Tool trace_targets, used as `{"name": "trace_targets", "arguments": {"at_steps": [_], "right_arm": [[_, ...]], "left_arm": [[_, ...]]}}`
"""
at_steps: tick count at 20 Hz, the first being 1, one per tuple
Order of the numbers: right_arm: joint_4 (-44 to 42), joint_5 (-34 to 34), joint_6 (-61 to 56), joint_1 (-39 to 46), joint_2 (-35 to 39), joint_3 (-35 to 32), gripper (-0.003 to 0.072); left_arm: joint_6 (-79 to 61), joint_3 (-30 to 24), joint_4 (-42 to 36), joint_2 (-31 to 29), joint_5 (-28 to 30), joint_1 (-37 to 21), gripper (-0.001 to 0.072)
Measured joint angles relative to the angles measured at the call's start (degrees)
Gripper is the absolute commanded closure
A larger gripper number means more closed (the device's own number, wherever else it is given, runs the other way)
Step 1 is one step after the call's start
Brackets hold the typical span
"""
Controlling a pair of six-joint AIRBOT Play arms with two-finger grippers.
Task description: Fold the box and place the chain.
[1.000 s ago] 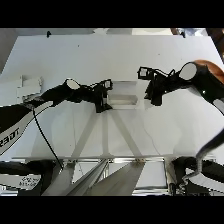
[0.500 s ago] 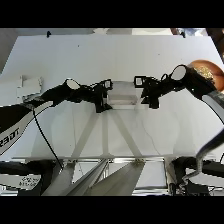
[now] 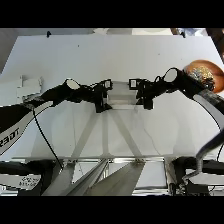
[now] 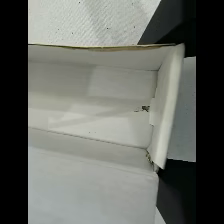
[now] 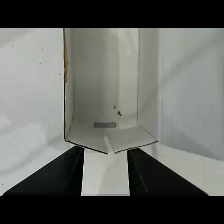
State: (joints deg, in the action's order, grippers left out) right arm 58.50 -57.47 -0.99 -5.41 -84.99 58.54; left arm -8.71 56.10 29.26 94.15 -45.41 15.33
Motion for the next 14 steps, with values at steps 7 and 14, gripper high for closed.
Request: {"name": "trace_targets", "arguments": {"at_steps": [7, 14], "right_arm": [[-0.5, 2.3, 0.0, -0.6, -0.1, 0.0, 0.0482], [-3.7, 4.2, 0.0, -0.6, -0.1, 0.0, 0.0277]], "left_arm": [[0.1, 0.0, 0.0, 0.0, 0.0, 0.0, 0.0473], [0.1, 0.0, 0.0, 0.0, 0.1, 0.0, 0.0473]]}}
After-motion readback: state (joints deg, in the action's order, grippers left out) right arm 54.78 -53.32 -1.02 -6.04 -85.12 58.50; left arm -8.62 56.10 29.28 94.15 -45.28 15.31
